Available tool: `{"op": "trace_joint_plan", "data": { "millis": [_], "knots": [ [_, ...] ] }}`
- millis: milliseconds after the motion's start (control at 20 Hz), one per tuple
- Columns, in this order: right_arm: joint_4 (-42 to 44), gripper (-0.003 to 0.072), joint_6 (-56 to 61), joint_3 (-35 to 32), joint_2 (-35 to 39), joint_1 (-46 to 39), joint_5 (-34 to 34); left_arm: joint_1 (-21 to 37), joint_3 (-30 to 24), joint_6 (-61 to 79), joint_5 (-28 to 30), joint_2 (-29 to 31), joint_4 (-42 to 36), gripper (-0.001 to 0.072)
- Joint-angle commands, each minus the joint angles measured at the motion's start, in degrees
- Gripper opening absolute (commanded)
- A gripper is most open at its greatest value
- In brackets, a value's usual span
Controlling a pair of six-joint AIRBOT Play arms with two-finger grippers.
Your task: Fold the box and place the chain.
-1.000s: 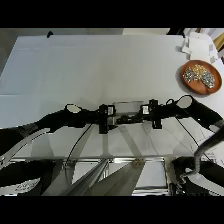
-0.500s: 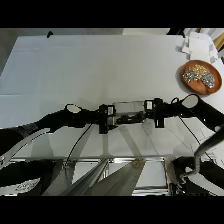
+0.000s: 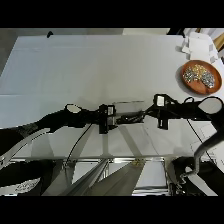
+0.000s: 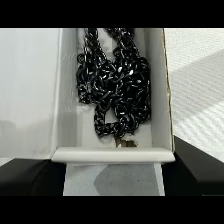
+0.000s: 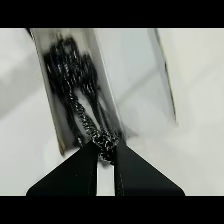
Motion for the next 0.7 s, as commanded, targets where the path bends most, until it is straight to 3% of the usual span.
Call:
{"op": "trace_joint_plan", "data": {
  "millis": [0,200,450,650],
  "knots": [
    [14.71,0.0012,2.51,0.02,3.89,-0.02,3.04,0.04,0.04,0.0,0.0,0.02,0.02,0.0135],
    [24.7,0.0012,2.49,0.02,3.8,4.55,-0.44,0.04,0.04,0.0,0.0,0.02,0.02,0.0135],
    [24.72,0.0012,2.51,0.02,1.09,14.51,-13.27,0.04,0.04,0.0,0.0,0.02,0.02,0.0135],
    [24.2,0.0013,2.75,0.02,-5.55,17.0,-14.86,0.04,0.04,0.0,0.0,0.02,0.02,0.0135]
  ]
}}
